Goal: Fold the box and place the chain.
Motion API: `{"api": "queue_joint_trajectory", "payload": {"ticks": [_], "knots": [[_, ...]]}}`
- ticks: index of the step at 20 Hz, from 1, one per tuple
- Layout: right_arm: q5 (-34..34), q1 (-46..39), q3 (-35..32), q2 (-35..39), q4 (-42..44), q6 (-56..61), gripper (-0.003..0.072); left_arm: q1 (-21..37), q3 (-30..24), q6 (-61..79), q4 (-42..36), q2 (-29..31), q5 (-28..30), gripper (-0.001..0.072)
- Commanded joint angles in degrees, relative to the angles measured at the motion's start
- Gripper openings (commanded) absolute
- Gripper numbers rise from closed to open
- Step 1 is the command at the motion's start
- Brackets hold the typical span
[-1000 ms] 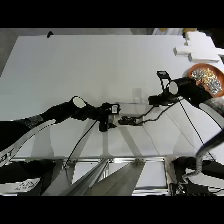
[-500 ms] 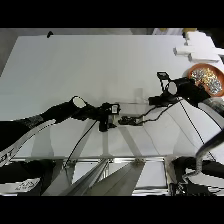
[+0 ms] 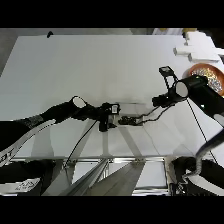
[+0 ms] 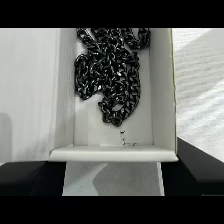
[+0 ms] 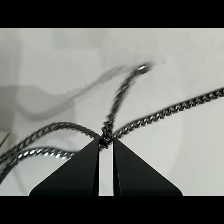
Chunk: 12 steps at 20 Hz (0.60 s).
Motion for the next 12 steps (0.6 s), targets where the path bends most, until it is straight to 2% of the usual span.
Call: {"api": "queue_joint_trajectory", "payload": {"ticks": [1, 5, 8, 12], "knots": [[5.29, 5.03, 0.02, 10.1, 0.74, -0.46, 0.0015, 0.04, 0.04, 0.0, 0.02, 0.04, 0.0, 0.0273], [5.66, 11.28, 0.02, 18.29, 7.52, -0.44, 0.0016, 0.04, 0.04, 0.0, 0.02, 0.04, 0.0, 0.0273], [4.31, 14.58, 0.02, 19.52, 13.55, -0.44, 0.0015, 0.04, 0.04, 0.0, 0.02, 0.04, 0.0, 0.0273], [-4.37, 18.75, 0.02, 18.69, 16.94, -0.42, 0.0016, 0.04, 0.04, 0.0, 0.02, 0.04, 0.0, 0.0273]]}}
